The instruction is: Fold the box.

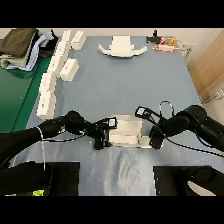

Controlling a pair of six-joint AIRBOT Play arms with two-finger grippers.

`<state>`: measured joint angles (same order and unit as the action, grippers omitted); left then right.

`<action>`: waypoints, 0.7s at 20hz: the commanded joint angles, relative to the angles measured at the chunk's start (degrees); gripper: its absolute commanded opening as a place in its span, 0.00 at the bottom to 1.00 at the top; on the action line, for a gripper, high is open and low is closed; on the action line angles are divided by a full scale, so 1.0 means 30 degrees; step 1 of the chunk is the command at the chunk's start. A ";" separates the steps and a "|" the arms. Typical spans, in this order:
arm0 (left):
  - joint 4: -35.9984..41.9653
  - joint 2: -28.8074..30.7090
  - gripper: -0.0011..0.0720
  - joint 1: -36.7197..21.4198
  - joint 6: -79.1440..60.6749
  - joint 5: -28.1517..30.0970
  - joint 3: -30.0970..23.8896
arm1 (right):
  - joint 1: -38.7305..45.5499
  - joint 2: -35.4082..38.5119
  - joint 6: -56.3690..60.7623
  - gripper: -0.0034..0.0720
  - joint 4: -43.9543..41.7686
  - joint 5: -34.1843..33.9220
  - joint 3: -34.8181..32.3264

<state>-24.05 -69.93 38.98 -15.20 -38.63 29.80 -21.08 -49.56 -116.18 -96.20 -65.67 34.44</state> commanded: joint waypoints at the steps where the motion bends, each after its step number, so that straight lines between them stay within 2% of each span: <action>1: 0.0015 0.0000 0.65 -0.0007 0.0022 0.0036 0.0007 | 0.0044 0.0670 1.0921 0.05 0.6812 -0.3971 0.1129; 2: 0.0015 0.0000 0.65 -0.0015 0.0022 0.0036 0.0007 | 0.0299 0.0874 1.4331 0.05 0.8233 -0.4685 0.1129; 4: 0.0015 0.0000 0.65 -0.0007 0.0022 0.0036 0.0007 | 0.1348 0.0809 1.7930 0.05 0.8167 -0.5719 0.0889; 6: 0.0015 0.0000 0.65 -0.0015 0.0022 0.0036 0.0007 | 0.2324 0.0634 1.8236 0.05 0.5413 -0.4663 0.0015; 10: 0.0015 0.0000 0.65 -0.0007 0.0022 0.0036 0.0007 | 0.2659 0.0146 1.8090 0.05 0.0627 -0.0736 -0.2696; 12: 0.0015 0.0000 0.65 -0.0007 0.0022 0.0036 0.0007 | 0.2659 0.0117 1.7165 0.05 -0.1173 -0.0095 -0.3330; 14: 0.0015 0.0000 0.65 -0.0015 0.0022 0.0036 0.0007 | 0.2616 0.0342 1.6699 0.05 -0.1661 -0.0109 -0.3242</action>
<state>-24.10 -69.93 38.98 -15.18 -38.50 29.80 -13.34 -48.80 -64.97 -93.58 -69.28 26.37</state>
